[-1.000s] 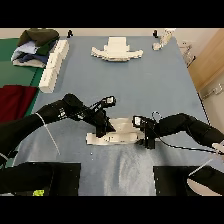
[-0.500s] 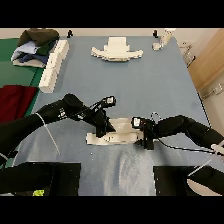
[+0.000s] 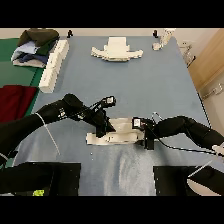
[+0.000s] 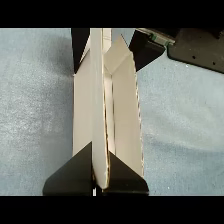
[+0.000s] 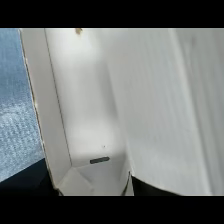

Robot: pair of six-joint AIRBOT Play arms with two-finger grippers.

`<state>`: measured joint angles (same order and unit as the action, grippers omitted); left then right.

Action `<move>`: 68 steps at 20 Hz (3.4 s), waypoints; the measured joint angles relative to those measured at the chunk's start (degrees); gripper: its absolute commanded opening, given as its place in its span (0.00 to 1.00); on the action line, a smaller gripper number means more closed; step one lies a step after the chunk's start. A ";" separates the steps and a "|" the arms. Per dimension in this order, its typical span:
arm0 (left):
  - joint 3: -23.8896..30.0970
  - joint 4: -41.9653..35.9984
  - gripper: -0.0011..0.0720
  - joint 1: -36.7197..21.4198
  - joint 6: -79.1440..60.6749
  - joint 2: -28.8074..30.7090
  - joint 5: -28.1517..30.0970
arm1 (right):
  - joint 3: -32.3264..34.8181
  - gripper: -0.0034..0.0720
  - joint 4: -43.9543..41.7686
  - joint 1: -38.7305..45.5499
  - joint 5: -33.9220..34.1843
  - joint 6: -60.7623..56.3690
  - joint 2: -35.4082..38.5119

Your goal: Fold the box.

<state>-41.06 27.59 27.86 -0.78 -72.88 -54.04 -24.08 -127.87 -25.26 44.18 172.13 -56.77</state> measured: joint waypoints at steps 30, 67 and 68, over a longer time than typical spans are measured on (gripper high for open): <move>0.00 0.02 0.03 0.00 0.00 0.00 -0.02 | 1.16 0.73 0.37 -0.04 -0.66 0.02 0.28; -0.44 12.50 0.03 -4.98 31.12 12.26 -5.09 | 1.16 0.73 0.48 -0.07 -0.61 0.00 0.28; -0.44 13.60 0.03 -5.73 34.58 13.73 -7.21 | 1.16 0.72 0.52 -0.07 -0.63 0.00 0.28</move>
<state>-41.50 41.19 22.13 33.80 -59.16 -61.25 -22.92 -127.35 -25.32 43.55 172.13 -56.49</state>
